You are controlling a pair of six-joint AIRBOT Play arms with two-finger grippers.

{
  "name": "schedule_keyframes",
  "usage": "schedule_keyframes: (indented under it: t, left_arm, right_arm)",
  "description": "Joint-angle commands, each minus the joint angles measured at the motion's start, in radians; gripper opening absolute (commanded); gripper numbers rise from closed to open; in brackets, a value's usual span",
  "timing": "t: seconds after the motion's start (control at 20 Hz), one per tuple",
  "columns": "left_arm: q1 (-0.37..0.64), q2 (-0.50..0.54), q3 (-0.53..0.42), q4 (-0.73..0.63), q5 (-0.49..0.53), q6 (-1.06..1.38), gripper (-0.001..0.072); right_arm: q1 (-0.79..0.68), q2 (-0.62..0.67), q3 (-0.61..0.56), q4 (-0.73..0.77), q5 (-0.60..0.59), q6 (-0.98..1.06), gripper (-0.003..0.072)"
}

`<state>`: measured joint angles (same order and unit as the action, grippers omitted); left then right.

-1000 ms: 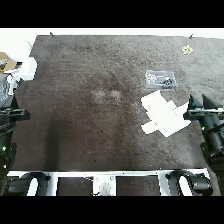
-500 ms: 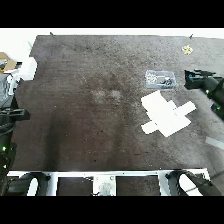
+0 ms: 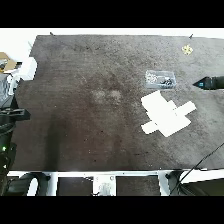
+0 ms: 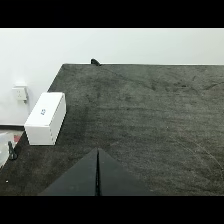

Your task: Fold the box and place the chain.

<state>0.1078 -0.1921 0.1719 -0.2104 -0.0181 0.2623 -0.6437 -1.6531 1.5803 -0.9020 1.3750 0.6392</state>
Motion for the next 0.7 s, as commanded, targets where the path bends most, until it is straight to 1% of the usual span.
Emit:
schedule_keyframes:
  t: [0.0,0.05,0.2,0.35,0.5,0.6,0.65]
  left_arm:
    - [0.0,0.0,0.0,0.0,0.0,0.0,0.0011]
    - [0.0,0.001,0.0,0.0,0.001,0.0,0.0011]
    - [0.0,0.001,0.0,0.0,0.0,0.0,0.0011]
    - [0.0,0.0,0.0,0.0,0.0,0.0,0.0011]
    - [0.0,0.0,0.0,0.0,0.0,0.0,0.0011]
    - [0.0,0.0,0.0,0.0,0.0,0.0,0.0011]
    - [0.0,0.0,0.0,0.0,0.0,0.0,0.0011]
  right_arm:
    - [-0.019,-0.171,0.198,-0.191,0.139,0.043,0.0395]
    - [-0.019,-0.191,0.202,-0.206,0.142,0.024,0.0395]
    - [-0.02,-0.263,0.201,-0.247,0.2,-0.016,0.0396]
    - [-0.022,-0.318,0.196,-0.256,0.245,-0.042,0.0396]
    - [-0.022,-0.341,0.124,-0.177,0.303,-0.114,0.0394]
    - [-0.021,-0.342,0.056,-0.113,0.315,-0.159,0.0393]
    - [-0.019,-0.342,0.031,-0.11,0.32,-0.174,0.0392]
